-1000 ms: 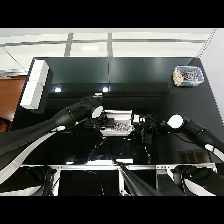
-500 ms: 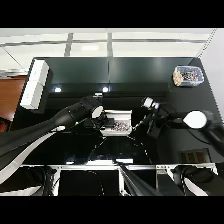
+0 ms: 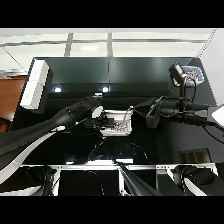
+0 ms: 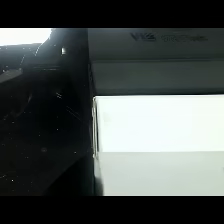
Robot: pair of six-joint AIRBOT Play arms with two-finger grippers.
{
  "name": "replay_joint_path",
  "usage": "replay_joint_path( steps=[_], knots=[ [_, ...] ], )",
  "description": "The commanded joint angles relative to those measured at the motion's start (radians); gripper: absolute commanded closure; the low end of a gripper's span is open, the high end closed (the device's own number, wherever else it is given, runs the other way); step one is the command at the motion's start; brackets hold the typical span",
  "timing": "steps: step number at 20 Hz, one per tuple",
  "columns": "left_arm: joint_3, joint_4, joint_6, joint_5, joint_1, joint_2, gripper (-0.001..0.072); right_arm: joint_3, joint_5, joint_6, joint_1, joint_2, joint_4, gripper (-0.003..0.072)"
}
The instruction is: Fold the box and place the chain.
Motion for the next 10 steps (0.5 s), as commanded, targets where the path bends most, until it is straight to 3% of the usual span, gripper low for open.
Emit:
replay_joint_path(
  steps=[1, 8, 9, 10],
  knots=[
    [0.001, 0.0, 0.0, 0.002, 0.001, 0.0, 0.0685, 0.001, -0.013, 0.021, -0.001, -0.02, 0.1, 0.0665],
    [0.001, 0.0, 0.0, 0.001, 0.001, 0.0, 0.0685, -0.086, 0.013, 0.027, 0.0, -0.163, 0.098, 0.0654],
    [0.001, 0.0, 0.0, 0.002, 0.001, 0.0, 0.0685, -0.086, 0.017, 0.028, -0.001, -0.18, 0.098, 0.0473],
    [0.001, 0.0, 0.0, 0.001, 0.001, 0.0, 0.0685, -0.086, 0.017, 0.027, -0.001, -0.187, 0.096, 0.0379]
  ],
)
